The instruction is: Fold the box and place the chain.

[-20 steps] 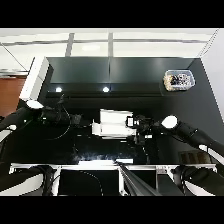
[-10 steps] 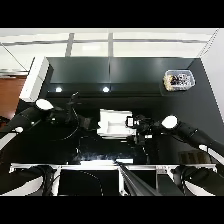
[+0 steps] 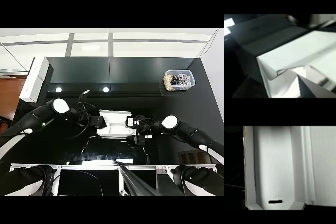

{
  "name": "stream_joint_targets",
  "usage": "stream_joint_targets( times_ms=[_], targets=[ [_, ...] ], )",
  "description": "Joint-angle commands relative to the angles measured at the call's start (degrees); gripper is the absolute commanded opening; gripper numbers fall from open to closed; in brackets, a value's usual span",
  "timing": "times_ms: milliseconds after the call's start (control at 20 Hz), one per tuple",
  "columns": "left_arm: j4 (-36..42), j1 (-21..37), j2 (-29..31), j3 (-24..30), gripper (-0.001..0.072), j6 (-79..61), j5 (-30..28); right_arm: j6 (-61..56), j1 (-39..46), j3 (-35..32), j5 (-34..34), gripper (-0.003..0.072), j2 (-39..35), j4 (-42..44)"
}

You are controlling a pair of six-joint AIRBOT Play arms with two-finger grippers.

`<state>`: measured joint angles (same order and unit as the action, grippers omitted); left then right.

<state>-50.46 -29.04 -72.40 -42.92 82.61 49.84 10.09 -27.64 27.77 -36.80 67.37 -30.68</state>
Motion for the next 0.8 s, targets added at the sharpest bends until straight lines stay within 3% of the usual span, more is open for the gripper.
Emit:
stream_joint_targets(
  times_ms=[0, 50, 100, 300, 550, 750],
  targets=[
    [-13.5, -6.0, -0.4, -3.0, 0.0659, 18.2, -2.2, 0.0, 0.0, 0.0, 0.0, 0.0471, 0.0, 0.0],
    [-13.8, -6.9, -0.4, -3.4, 0.0589, 18.6, -2.3, 0.0, 0.0, 0.0, 0.0, 0.0471, 0.0, 0.0],
    [-13.6, -7.5, -0.4, -3.8, 0.0572, 18.6, -2.3, 0.0, 0.0, 0.0, 0.0, 0.0470, 0.0, 0.0],
    [-13.6, -8.0, -0.9, -4.0, 0.0572, 21.2, -1.4, 0.0, 0.0, 0.0, 0.0, 0.0471, 0.0, 0.0],
    [-14.6, -8.3, -3.2, -5.7, 0.0572, 23.9, 5.3, 0.0, 0.0, 0.0, 0.0, 0.0470, 0.0, 0.0],
    [-26.0, -12.5, -4.4, -8.6, 0.0559, 32.0, 6.8, 0.0, 0.0, 0.0, 0.0, 0.0471, 0.0, 0.0]
  ],
)
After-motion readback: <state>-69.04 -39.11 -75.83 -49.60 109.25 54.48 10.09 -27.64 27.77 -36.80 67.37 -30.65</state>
